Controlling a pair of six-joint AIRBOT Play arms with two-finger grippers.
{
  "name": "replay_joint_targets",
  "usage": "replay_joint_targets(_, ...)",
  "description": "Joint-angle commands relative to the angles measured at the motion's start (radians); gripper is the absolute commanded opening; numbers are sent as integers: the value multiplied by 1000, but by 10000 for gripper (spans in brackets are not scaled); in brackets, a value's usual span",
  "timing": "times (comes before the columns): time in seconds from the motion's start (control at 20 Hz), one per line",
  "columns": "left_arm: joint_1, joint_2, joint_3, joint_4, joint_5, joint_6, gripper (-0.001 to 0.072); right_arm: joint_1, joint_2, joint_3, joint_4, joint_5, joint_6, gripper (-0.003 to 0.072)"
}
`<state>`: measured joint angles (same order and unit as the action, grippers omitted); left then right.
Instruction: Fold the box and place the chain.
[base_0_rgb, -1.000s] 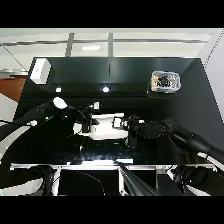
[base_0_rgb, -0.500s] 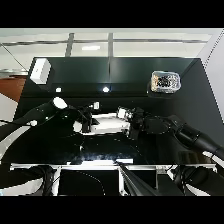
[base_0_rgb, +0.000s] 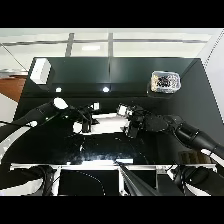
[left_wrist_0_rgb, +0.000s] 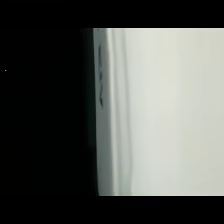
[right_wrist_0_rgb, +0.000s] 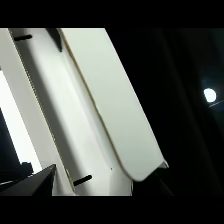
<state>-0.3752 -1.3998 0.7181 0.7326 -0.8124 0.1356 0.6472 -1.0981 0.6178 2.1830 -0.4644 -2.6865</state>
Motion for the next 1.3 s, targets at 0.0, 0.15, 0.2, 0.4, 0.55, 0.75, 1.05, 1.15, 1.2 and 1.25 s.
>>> replay_joint_targets(0.0,-22,16,0,3,42,16,23,-3,-2,1,26,-22,-26,701)
replay_joint_targets(0.15,-21,15,-2,12,46,16,23,-3,-2,1,45,-23,-29,702)
replay_joint_targets(0.2,-21,15,-2,14,45,16,23,-3,-2,1,53,-22,-30,702)
replay_joint_targets(0.4,-21,15,-2,15,46,16,23,-3,-3,1,62,-24,-31,701)
replay_joint_targets(0.55,-21,15,-2,15,46,16,24,-3,-14,1,79,-55,-48,701)
replay_joint_targets(0.75,-21,14,-2,15,47,16,24,-3,-51,1,132,-98,-137,701)
replay_joint_targets(1.05,-21,14,-2,16,50,16,24,-3,-104,1,154,-77,-302,700)
replay_joint_targets(1.15,-21,14,-2,16,50,15,25,-16,-125,1,159,-77,-302,700)
replay_joint_targets(1.2,-21,14,-2,16,50,15,25,-24,-132,1,166,-80,-302,700)
replay_joint_targets(1.25,-21,14,-2,16,50,15,25,-31,-136,1,172,-82,-302,700)
